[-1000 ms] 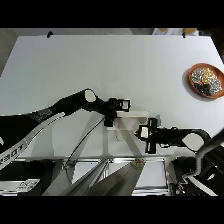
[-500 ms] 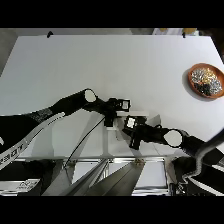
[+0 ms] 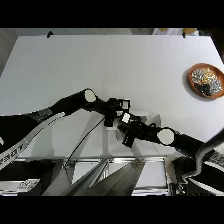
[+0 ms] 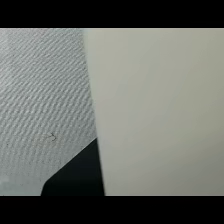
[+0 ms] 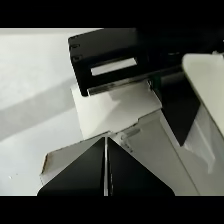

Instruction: Fold the box and place the chain.

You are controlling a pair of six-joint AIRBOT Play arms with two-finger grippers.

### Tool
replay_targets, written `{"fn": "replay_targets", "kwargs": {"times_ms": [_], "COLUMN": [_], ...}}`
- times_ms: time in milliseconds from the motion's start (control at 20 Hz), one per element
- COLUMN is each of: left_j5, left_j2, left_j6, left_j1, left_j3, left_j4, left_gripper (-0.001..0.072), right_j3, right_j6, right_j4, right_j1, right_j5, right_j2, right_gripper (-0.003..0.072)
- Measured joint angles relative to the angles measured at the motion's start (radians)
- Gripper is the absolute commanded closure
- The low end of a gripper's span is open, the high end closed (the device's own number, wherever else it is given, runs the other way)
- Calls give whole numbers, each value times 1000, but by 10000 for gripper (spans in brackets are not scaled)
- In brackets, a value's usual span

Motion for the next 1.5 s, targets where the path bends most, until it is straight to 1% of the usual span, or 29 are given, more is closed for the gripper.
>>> {"fn": "replay_targets", "kwargs": {"times_ms": [200, 550, 600, 650, 850, 1000, 1050, 1150, 1200, 1300, 1450, 1500], "left_j5": [0, 0, 0, 0, 0, 0, 0, 0, 0, 0, 0, 0], "left_j2": [0, 0, 0, 0, 0, 0, 0, 0, 0, 0, 0, 0], "left_j6": [0, 0, 0, 0, 0, 0, 0, 0, 0, 0, 0, 0], "left_j1": [0, 0, 0, 0, 0, 0, 0, 0, 0, 0, 0, 0], "left_j3": [0, 0, 0, 0, 0, 0, 0, 0, 0, 0, 0, 0], "left_j4": [0, 0, 0, 0, 0, 0, 0, 0, 0, 0, 0, 0], "left_gripper": [698, 698, 698, 698, 698, 698, 698, 698, 698, 698, 698, 698], "right_j3": [26, 58, 60, 61, 64, 64, 64, 64, 64, 59, 35, 26], "right_j6": [-3, -3, -3, -3, 9, 103, 137, 209, 238, 283, 312, 318], "right_j4": [10, 9, 0, -16, -126, -289, -356, -507, -582, -707, -809, -827], "right_j1": [8, 10, 10, 10, 10, 10, 10, 10, 10, 5, -43, -66], "right_j5": [13, 105, 113, 127, 176, 268, 311, 408, 460, 555, 641, 657], "right_j2": [-6, -8, -6, 2, 87, 174, 194, 224, 233, 245, 253, 254], "right_gripper": [667, 664, 636, 597, 594, 594, 568, 299, 275, 269, 266, 200]}}
